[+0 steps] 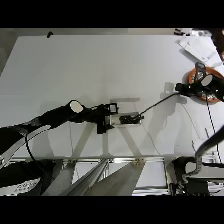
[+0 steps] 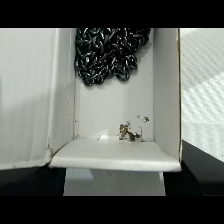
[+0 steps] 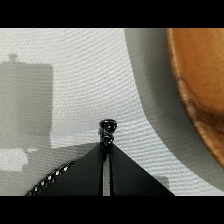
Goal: Fold the box and place the chain.
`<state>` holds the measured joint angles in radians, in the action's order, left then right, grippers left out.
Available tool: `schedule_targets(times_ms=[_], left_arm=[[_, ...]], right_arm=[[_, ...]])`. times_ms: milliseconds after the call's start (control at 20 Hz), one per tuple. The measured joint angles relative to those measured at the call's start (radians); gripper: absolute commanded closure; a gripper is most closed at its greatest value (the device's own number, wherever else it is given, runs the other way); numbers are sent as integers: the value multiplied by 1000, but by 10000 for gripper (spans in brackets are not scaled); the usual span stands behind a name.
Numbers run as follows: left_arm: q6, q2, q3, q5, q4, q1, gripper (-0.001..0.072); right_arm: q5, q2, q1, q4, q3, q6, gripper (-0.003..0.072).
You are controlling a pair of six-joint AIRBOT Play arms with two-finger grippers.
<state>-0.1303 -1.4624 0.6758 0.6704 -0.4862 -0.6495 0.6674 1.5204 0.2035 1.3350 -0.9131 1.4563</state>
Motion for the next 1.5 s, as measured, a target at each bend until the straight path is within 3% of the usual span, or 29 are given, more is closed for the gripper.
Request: schedule_targets(times_ms=[700, 1150, 1500], left_arm=[[0, 0, 0, 10, 1, 0, 395], [0, 0, -1, 43, 0, -2, 395], [0, 0, -1, 42, 0, -1, 395]], right_arm=[[178, -492, 13, -45, -2, -72, 667], [448, -773, -31, -357, -2, -249, 667], [526, -908, -205, -496, -1, -282, 667]])
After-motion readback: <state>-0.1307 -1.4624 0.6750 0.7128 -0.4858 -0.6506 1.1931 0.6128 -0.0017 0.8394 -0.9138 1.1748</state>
